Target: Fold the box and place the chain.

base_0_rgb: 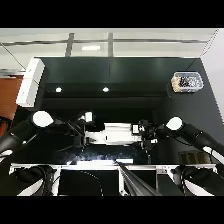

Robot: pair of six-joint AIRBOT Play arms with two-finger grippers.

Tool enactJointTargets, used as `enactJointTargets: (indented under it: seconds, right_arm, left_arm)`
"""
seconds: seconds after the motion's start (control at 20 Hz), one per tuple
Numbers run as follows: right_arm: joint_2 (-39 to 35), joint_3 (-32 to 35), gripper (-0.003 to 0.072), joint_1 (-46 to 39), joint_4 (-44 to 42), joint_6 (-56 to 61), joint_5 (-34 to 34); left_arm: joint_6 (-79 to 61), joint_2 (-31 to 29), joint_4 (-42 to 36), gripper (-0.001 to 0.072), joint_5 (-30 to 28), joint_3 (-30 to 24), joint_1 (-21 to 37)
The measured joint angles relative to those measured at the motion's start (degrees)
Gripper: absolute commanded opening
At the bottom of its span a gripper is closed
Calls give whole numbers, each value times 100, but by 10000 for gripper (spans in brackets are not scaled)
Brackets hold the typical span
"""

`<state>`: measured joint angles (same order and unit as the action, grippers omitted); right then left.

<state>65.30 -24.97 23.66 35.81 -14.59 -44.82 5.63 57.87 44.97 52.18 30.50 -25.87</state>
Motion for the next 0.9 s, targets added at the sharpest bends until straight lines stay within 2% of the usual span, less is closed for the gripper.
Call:
enactJointTargets:
  seconds: [0.1,0.15,0.2,0.3,0.35,0.4,0.6,0.65,0.9]
  right_arm:
    - [0,0,223,0,-9,0,0]
    - [0,0,223,0,-9,0,0]
    - [0,0,223,0,-13,0,2]
    - [0,0,223,0,-22,2,2]
    - [0,0,223,0,-24,0,2]
    - [2,0,223,0,-24,2,2]
    - [0,0,224,0,-26,2,2]
    - [2,0,224,0,-26,2,2]
    - [2,0,224,0,-26,2,2]
  left_arm:
    - [-236,227,-87,683,-271,-22,-219]
    - [-310,323,-144,649,-382,-28,-323]
    - [-367,404,-214,547,-468,-35,-422]
    - [-444,542,-299,444,-568,-42,-597]
    - [-463,588,-328,307,-627,-46,-671]
    - [-483,627,-348,263,-658,-46,-732]
    - [-525,695,-396,254,-807,-46,-857]
    - [-525,699,-404,213,-817,-46,-870]
    - [-535,719,-621,213,-1003,-46,-905]
